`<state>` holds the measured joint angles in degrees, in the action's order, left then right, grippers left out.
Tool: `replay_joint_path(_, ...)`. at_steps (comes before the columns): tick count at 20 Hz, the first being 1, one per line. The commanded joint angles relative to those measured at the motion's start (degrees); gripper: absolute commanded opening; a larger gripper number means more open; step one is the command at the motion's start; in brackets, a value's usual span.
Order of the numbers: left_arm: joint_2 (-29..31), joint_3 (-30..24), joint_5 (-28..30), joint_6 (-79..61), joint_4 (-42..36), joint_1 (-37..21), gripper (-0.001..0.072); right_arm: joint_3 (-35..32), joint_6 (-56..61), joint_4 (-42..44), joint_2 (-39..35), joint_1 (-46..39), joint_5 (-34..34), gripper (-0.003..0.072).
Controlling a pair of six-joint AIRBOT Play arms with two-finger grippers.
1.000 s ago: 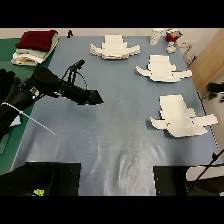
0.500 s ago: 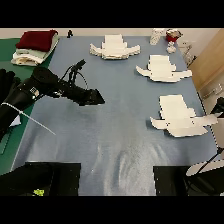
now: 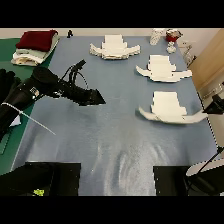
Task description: Fold the box.
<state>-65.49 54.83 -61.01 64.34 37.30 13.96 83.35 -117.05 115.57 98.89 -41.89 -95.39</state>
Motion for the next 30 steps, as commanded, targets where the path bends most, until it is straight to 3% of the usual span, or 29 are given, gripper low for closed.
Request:
replay_joint_path(1, 0.0, 0.0, 0.0, 0.0, 0.0, 0.0, 0.0584, 0.0, -0.4, 8.9, 0.0, 3.6, -3.1, 0.0006)
replay_joint_path(5, 0.0, 0.0, -1.2, -0.9, 0.0, 0.0, 0.0584, -0.3, 4.2, 11.6, -1.2, 13.1, -2.1, 0.0005)
replay_joint_path(8, 0.0, 0.0, -3.6, -2.0, 0.0, 0.0, 0.0568, -3.0, 6.3, 11.5, -5.2, 22.0, 3.4, 0.0005)
replay_joint_path(9, 0.0, 0.0, -4.5, -2.1, 0.0, 0.0, 0.0229, -4.3, 7.7, 11.2, -6.9, 25.0, 6.0, 0.0005)
replay_joint_path(10, 0.0, 0.0, -5.2, -3.8, -0.1, 0.0, 0.0015, -5.5, 8.5, 10.8, -8.6, 27.7, 8.2, 0.0005)
replay_joint_path(13, 0.3, -0.1, -8.5, -3.9, 0.1, 0.0, 0.0013, -10.5, 11.4, 9.9, -13.9, 35.2, 12.4, 0.0005)
replay_joint_path(15, 3.6, -2.6, -9.4, -3.4, 0.2, 0.0, 0.0012, -16.7, 13.7, 7.6, -18.1, 39.0, 13.6, 0.0004)
replay_joint_path(20, 21.5, -16.2, -8.2, -0.9, 0.4, 0.0, 0.0014, -41.0, 18.6, 6.5, -35.5, 44.3, 24.0, 0.0004)
replay_joint_path(23, 28.5, -21.8, -3.0, -0.8, 1.3, 0.0, 0.0015, -49.7, 19.8, 8.1, -44.3, 46.6, 31.2, 0.0021)
replay_joint_path(25, 29.6, -22.6, -0.7, -0.5, 1.3, 0.0, 0.0016, -51.1, 20.7, 8.1, -45.7, 46.7, 32.0, 0.0330)
replay_joint_path(27, 29.4, -22.6, -0.2, -0.4, 1.0, 0.0, 0.0018, -51.1, 21.2, 8.4, -45.6, 46.7, 31.9, 0.0345)
replay_joint_path(28, 29.3, -22.6, -0.3, -0.4, 1.0, 0.0, 0.0126, -51.1, 21.3, 8.7, -45.6, 46.7, 31.9, 0.0345)
replay_joint_path(29, 29.3, -22.6, -0.5, -0.2, 1.0, 0.0, 0.0406, -51.1, 21.3, 9.3, -45.6, 46.7, 31.9, 0.0345)
replay_joint_path(30, 29.2, -22.6, -0.5, 0.4, 0.9, 0.0, 0.0542, -51.2, 21.3, 9.9, -45.6, 46.7, 31.9, 0.0344)
